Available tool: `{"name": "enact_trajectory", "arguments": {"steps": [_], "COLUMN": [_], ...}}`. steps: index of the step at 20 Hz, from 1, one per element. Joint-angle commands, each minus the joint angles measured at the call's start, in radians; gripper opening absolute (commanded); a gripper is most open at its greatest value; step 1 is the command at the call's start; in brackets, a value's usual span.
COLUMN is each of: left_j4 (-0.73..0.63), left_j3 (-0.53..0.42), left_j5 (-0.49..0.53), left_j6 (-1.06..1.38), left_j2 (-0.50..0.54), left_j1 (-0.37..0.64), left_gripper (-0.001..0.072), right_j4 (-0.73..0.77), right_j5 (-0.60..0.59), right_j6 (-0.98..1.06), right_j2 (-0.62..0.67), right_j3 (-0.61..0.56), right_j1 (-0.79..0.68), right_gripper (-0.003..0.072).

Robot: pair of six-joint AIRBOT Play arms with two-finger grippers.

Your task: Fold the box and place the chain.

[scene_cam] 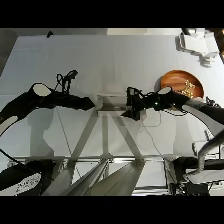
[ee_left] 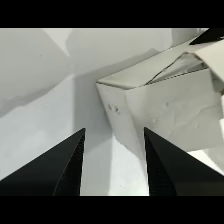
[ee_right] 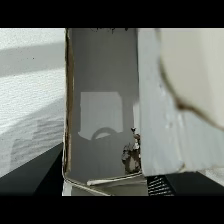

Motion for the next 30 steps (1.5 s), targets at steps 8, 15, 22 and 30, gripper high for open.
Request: {"name": "enact_trajectory", "arguments": {"steps": [8,15,22,30], "left_j4": [-0.044,-0.259,-0.176,-0.044], "left_j3": [-0.001,-0.001,-0.001,-0.001], "left_j5": [0.018,0.043,0.111,0.237], "left_j6": [0.000,0.056,0.083,0.079], "left_j2": [-0.005,-0.088,-0.089,-0.089], "left_j1": [-0.028,-0.086,-0.104,-0.153], "left_gripper": [0.0577,0.0574,0.0573,0.0573], "right_j4": [0.000,0.000,0.000,0.000], "right_j5": [0.000,0.000,0.000,0.000], "right_j6": [0.000,0.000,0.000,0.000], "right_j2": [0.000,-0.001,0.000,0.000], "right_j3": [0.000,0.000,0.000,0.000], "right_j1": [0.000,0.000,0.000,0.000], "right_gripper": [0.0395,0.0395,0.0395,0.0395]}}
